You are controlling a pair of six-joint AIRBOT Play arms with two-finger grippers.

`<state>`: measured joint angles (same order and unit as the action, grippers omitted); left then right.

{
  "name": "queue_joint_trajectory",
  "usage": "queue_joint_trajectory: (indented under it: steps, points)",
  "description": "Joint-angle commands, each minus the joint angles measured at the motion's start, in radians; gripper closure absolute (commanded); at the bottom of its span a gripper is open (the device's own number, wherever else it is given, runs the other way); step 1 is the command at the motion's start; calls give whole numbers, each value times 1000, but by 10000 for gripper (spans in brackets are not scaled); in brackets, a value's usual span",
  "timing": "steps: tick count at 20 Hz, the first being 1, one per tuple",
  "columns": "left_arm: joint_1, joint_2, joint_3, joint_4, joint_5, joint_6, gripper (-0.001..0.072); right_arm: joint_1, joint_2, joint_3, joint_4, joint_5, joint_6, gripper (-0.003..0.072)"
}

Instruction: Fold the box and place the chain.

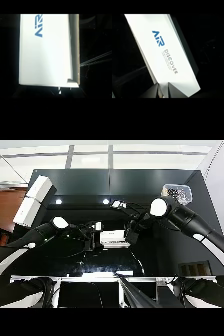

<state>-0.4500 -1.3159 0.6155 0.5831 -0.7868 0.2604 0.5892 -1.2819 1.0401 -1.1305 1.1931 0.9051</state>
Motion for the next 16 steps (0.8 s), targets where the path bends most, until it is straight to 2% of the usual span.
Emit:
queue_joint_trajectory:
  steps: [1,16]
  points:
    - [-1,-1,0,0,-1,0,286,12,0,0,-10,1,4,556]
    - [-1,-1,0,0,-1,0,286,24,-3,0,-16,0,21,555]
